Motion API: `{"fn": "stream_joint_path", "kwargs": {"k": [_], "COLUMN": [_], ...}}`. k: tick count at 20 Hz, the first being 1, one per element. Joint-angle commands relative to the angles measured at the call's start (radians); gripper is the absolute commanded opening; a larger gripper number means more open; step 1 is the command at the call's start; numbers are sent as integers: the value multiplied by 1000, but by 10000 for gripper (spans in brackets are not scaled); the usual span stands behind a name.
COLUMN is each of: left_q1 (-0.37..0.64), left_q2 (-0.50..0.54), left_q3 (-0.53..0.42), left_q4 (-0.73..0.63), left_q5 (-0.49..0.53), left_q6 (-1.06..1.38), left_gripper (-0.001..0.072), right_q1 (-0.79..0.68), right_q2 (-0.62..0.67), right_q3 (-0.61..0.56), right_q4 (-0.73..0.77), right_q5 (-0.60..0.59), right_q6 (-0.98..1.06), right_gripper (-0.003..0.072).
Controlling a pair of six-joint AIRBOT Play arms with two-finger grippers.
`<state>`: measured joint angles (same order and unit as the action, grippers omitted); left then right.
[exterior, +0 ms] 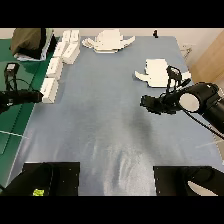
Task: Fold the box.
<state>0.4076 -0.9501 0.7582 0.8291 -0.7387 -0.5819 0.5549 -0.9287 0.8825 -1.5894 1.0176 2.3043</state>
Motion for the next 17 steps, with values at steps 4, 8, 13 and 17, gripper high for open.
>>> {"fn": "stream_joint_path", "kwargs": {"k": [4, 8, 13, 17], "left_q1": [-309, -582, -706, -726], "left_q2": [204, 101, -113, -178], "left_q3": [88, 103, 123, 123], "left_q4": [-89, -67, -76, -86], "left_q5": [-151, -60, -21, -23], "left_q6": [-176, -259, -307, -306], "left_gripper": [17, 18, 18, 18], "right_q1": [0, 0, 0, 0], "right_q2": [0, 0, 0, 0], "right_q3": [1, 1, 1, 1], "right_q4": [0, 0, 0, 0], "right_q5": [0, 0, -1, 0], "right_q6": [0, 0, 0, 0], "right_gripper": [2, 2, 2, 2]}}
